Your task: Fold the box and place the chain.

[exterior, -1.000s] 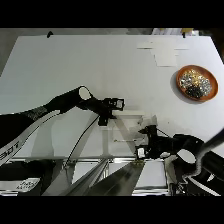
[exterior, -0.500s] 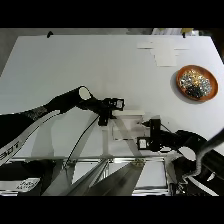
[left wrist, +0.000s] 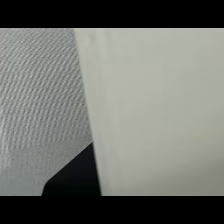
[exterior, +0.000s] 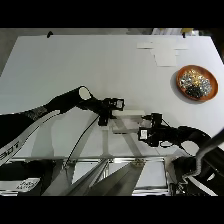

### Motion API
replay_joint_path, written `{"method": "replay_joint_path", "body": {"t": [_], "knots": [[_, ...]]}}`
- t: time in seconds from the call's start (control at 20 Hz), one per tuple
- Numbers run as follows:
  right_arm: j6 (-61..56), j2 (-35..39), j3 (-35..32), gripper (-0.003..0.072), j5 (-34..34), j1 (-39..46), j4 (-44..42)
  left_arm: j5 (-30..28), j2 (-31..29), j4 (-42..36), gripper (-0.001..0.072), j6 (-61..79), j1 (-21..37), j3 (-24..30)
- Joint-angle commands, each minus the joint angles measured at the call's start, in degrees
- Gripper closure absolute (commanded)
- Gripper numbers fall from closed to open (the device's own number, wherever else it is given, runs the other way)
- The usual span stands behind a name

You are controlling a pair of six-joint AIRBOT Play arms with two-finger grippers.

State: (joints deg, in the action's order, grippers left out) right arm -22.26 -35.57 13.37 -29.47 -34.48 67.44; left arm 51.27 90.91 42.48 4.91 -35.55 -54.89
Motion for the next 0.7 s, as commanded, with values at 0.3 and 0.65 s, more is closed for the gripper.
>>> {"method": "replay_joint_path", "body": {"t": [0.3,0.65], "knots": [[7.7,-3.5,0.3,0.0012,-4.0,9.3,-10.9,0.0,0.0,0.0,0.0701,0.0,0.0,0.0],[17.4,-13.1,6.5,0.0007,-6.0,16.2,-17.8,0.0,0.0,0.0,0.0701,0.0,0.0,0.0]]}}
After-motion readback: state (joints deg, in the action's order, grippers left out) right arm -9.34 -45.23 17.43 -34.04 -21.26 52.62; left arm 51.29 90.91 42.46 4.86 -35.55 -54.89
